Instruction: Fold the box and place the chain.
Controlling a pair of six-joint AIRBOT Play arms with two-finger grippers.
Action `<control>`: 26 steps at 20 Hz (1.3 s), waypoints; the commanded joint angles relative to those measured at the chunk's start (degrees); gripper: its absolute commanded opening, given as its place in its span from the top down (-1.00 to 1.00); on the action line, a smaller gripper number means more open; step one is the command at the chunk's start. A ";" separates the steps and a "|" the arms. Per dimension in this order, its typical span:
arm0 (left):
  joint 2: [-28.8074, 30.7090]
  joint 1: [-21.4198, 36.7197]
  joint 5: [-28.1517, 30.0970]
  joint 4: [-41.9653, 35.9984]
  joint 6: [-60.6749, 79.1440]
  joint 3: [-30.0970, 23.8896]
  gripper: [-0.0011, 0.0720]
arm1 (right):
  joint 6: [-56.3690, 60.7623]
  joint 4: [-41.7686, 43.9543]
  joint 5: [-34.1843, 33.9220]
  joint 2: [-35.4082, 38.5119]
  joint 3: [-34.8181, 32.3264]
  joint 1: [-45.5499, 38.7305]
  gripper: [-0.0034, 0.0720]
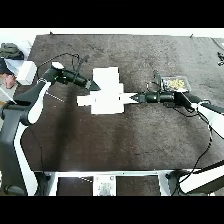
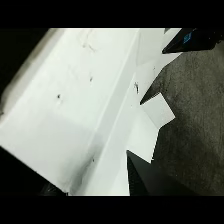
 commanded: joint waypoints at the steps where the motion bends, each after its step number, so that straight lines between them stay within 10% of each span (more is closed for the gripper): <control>1: -0.07 -0.22 -0.52 0.42 0.31 0.04 0.05 | 0.07 -0.55 0.00 0.04 0.04 -0.02 0.97; 8: -0.07 -0.22 -0.81 0.42 1.68 0.04 0.94 | 0.09 -1.84 -0.17 0.04 0.04 -0.28 0.96; 10: -0.07 -0.22 -1.01 0.42 3.61 0.04 0.94 | 0.09 -1.81 0.13 0.04 0.04 -1.14 0.87; 12: -0.07 -0.22 -0.98 0.39 6.82 0.04 0.94 | 0.17 -1.36 2.47 0.07 0.04 -2.93 0.15; 26: 0.00 -0.35 3.58 -0.33 41.18 -1.14 0.96 | -1.53 1.03 20.74 8.22 0.04 -13.49 0.19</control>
